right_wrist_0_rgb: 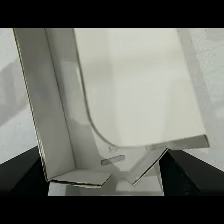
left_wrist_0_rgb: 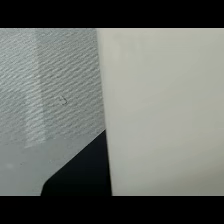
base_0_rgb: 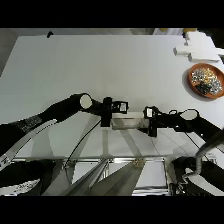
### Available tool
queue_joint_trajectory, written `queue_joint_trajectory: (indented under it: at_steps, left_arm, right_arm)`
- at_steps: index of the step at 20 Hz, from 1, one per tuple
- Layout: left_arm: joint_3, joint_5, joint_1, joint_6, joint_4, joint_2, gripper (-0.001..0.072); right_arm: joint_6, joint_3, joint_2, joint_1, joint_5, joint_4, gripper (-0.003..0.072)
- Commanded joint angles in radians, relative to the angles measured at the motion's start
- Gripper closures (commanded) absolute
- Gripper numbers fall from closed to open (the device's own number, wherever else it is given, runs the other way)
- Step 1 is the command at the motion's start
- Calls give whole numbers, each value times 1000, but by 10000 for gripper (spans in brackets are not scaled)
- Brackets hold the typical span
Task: Fold the box and place the chain.
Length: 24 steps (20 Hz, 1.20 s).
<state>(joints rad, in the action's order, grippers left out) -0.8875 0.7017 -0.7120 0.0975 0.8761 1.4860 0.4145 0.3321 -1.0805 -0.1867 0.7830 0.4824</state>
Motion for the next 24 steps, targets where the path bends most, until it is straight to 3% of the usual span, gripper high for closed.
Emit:
queue_joint_trajectory:
  at_steps: [1, 10, 11, 12, 14, 16, 24]
  left_arm:
    - [0, -2, 0, 0, 0, 0, 698]
    - [0, -2, 0, 0, 0, 0, 698]
    - [0, -2, 0, 0, 0, 0, 698]
    - [0, -2, 0, 0, 0, 0, 698]
    - [0, -2, 0, 0, 0, 0, 698]
    - [0, -2, 0, 0, 0, 0, 698]
    - [0, -2, 0, 0, 0, 0, 698]
  right_arm:
    - [15, 0, -21, 1, 35, -12, 19]
    - [93, 0, -82, 1, 34, -13, 58]
    - [93, 0, -87, 1, 30, -13, 76]
    - [94, 0, -93, 1, 26, -13, 150]
    - [115, 0, -98, 1, 23, -13, 179]
    - [118, 0, -98, 1, 17, -13, 284]
    - [118, 0, -98, 1, -7, -13, 274]
